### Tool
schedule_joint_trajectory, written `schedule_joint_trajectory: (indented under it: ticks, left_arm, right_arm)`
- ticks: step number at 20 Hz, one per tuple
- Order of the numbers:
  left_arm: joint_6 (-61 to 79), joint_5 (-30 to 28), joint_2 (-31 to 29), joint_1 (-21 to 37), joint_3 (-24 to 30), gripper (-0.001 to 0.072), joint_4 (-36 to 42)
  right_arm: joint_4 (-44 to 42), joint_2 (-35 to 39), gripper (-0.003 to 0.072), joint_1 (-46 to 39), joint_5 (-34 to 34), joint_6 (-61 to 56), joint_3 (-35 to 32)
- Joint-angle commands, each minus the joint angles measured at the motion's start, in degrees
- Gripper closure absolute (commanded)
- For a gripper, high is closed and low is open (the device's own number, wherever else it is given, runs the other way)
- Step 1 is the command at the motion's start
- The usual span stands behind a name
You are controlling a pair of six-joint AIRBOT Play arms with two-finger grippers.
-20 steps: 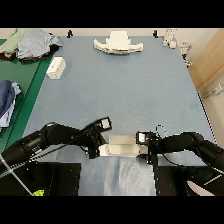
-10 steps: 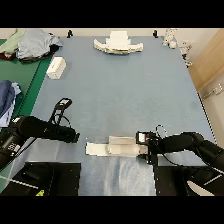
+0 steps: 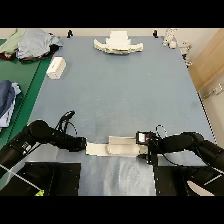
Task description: Fold the box.
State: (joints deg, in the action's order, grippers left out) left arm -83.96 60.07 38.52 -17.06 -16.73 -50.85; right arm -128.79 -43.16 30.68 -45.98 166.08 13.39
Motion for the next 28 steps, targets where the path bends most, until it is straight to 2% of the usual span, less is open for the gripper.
schedule_joint_trajectory:
  ticks: [1, 7, 11, 20, 23, 28]
  left_arm:
    - [-2.2, -5.3, 2.4, -4.6, 2.2, 0.0700, 3.3]
    - [-3.1, -14.0, 4.2, -12.9, 2.3, 0.0700, 6.4]
    - [-2.8, -15.8, 4.7, -14.9, 2.3, 0.0700, 8.9]
    - [-2.0, -12.9, 4.6, -15.0, 0.1, 0.0700, 9.8]
    - [-2.7, -11.6, 4.6, -14.4, -0.2, 0.0700, 6.9]
    - [-6.1, -8.4, 4.6, -9.8, -0.2, 0.0700, 1.5]
  right_arm:
    - [0.0, 0.0, 0.0219, 0.0, 0.0, 0.0, 0.0]
    - [0.0, 0.0, 0.0219, 0.0, 0.0, 0.0, 0.0]
    - [0.0, 0.0, 0.0219, 0.0, 0.0, 0.0, 0.0]
    - [0.0, 0.0, 0.0219, 0.0, 0.0, 0.0, 0.0]
    - [0.0, 0.0, 0.0219, 0.0, 0.0, 0.0, 0.0]
    - [0.0, 0.0, 0.0219, 0.0, 0.0, 0.0, 0.0]
